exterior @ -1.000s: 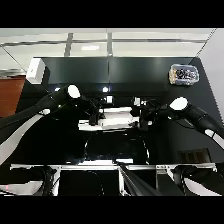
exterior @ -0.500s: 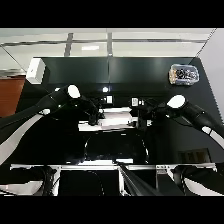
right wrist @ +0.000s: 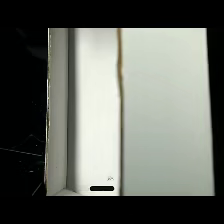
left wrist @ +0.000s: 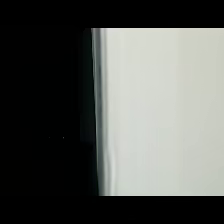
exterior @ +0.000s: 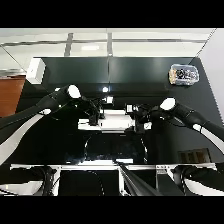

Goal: Fold the box and place the chain.

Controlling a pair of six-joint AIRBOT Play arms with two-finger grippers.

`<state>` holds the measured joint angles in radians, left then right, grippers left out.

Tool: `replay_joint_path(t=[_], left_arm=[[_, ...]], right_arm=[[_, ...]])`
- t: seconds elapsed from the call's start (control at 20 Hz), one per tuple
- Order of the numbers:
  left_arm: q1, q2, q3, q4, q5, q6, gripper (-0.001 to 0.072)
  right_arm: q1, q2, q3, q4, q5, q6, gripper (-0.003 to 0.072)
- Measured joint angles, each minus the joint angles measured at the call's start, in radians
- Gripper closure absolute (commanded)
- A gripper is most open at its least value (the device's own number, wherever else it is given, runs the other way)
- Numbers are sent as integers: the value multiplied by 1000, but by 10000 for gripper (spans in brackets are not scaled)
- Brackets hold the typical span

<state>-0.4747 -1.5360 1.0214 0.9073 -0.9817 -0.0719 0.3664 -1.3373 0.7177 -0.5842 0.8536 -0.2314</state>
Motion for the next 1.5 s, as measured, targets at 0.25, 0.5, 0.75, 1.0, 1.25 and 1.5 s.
replay_joint_path(t=[0.25,0.5,0.75,1.0,1.25,1.5], left_arm=[[0,-1,0,0,1,-3,684],[0,-1,0,0,1,-3,684],[0,-1,0,-1,1,-3,684],[0,-1,0,-1,2,-5,684],[0,-1,0,0,2,-3,684],[0,-1,0,1,2,-3,684]], right_arm=[[0,-19,0,3,-11,-4,-34],[0,-32,0,4,-15,5,-34],[-17,-42,0,0,-18,13,-34],[-29,-45,0,-4,-19,14,-34],[-31,-56,0,-3,-20,-5,-34],[-23,-67,0,-8,-24,-12,-34]])
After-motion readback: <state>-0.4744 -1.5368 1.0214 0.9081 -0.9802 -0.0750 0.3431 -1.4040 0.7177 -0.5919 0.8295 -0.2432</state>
